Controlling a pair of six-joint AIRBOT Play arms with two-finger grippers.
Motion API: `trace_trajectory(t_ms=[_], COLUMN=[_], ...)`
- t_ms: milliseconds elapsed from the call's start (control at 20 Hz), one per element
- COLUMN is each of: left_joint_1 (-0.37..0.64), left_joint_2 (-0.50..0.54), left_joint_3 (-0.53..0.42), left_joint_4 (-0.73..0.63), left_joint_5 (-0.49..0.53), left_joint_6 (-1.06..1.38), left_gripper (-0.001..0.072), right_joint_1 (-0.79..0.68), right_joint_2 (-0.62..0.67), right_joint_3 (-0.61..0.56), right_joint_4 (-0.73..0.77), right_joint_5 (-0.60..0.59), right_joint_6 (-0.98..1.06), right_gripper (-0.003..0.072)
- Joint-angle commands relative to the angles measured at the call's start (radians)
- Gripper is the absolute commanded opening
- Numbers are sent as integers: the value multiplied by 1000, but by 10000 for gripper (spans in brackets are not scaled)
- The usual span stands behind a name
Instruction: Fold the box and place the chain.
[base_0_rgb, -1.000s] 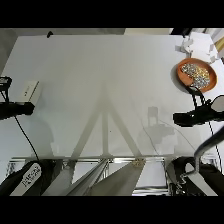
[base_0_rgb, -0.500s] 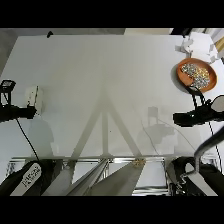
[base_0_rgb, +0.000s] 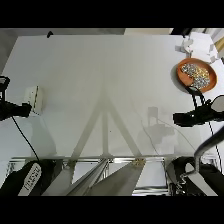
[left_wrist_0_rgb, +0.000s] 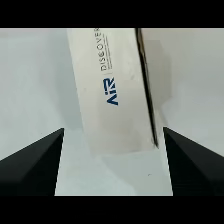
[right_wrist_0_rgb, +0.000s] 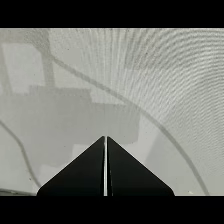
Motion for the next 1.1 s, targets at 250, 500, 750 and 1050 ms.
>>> trace_trajectory(t_ms=[250, 500, 750, 1050], left_joint_1=[-27, -28, -52, -153], left_joint_2=[136, 136, 136, 136], left_joint_3=[0, 0, 0, 0], left_joint_4=[16, 1, -149, -41], left_joint_5=[-449, -472, -430, -414], left_joint_6=[-47, -106, -134, -142], left_gripper=[612, 557, 557, 557], right_joint_1=[0, 0, 0, 0], right_joint_2=[0, 0, 0, 0], right_joint_3=[0, 0, 0, 0], right_joint_4=[0, 0, 0, 0], right_joint_5=[1, 1, 1, 1], right_joint_6=[0, 0, 0, 0], right_gripper=[21, 21, 21, 21])
